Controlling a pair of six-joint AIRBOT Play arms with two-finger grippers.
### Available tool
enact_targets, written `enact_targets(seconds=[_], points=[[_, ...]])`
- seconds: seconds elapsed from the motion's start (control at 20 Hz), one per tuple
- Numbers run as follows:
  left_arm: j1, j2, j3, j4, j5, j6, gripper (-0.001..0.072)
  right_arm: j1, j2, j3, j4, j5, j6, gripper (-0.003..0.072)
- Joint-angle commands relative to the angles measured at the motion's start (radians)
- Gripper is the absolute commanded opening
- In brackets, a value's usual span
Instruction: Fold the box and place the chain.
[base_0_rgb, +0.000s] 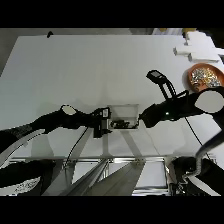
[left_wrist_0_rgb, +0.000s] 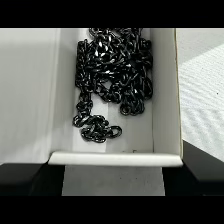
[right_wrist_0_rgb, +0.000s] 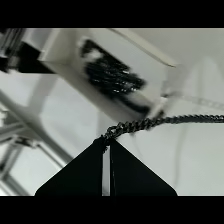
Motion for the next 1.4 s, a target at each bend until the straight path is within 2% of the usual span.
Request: enact_targets(seconds=[0.0,0.25,0.55,0.9,1.1,1.25,1.35], points=[[0.000,0.000,0.000,0.000,0.000,0.000,0.0137,0.049,0.018,0.001,0.164,-0.054,-0.039,0.0016],[-0.001,0.000,0.000,0.000,0.000,0.000,0.0137,0.106,0.018,0.001,0.216,-0.160,-0.047,0.0016],[0.000,0.000,0.000,0.000,0.000,0.000,0.0137,0.113,0.018,0.001,0.260,-0.212,-0.047,0.0016],[-0.001,0.000,0.000,0.000,0.000,0.000,0.0137,0.113,-0.002,-0.030,0.095,-0.232,-0.008,0.0016],[-0.001,0.000,0.000,0.000,0.000,0.000,0.0137,0.129,-0.113,-0.097,0.084,-0.288,-0.013,0.0022],[0.000,0.000,0.000,0.000,0.000,0.000,0.0137,0.137,-0.195,-0.097,0.038,-0.309,-0.021,0.0218],[-0.001,0.000,0.000,0.000,0.000,0.000,0.0137,0.137,-0.189,-0.063,-0.051,-0.262,-0.019,0.0228]])
